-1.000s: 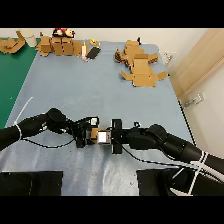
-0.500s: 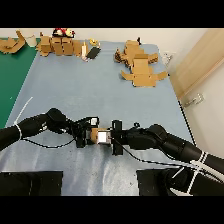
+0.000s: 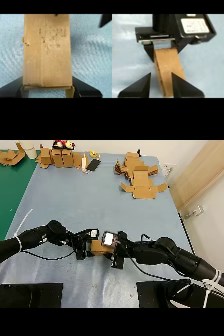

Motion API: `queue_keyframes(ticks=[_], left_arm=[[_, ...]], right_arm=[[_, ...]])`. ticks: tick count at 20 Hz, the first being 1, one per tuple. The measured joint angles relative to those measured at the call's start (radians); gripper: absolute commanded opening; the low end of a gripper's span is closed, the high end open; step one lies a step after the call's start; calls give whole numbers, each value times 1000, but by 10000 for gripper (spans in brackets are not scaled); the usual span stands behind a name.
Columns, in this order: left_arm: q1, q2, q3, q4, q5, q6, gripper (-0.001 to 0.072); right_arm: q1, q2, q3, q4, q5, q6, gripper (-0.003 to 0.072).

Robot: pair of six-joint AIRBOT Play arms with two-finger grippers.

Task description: Fold the box.

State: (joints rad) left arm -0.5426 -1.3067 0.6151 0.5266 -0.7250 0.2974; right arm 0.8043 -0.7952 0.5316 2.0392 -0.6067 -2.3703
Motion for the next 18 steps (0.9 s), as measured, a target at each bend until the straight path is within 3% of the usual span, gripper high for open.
queue_keyframes(ticks=[1,4,6,8,11,14,18], left_arm=[[0,0,0,0,0,0,399],[0,0,0,0,0,0,399],[0,0,0,0,0,0,399],[0,0,0,0,0,0,399],[0,0,0,0,0,0,399],[0,0,0,0,0,0,399],[0,0,0,0,0,0,399]], right_arm=[[0,10,-1,8,-40,118,2],[0,25,-34,50,-137,483,1],[3,29,-90,161,-138,629,1],[18,32,-149,304,-57,718,1],[44,33,-190,429,161,838,1],[54,33,-207,479,340,911,1],[48,24,-216,499,441,946,1]])
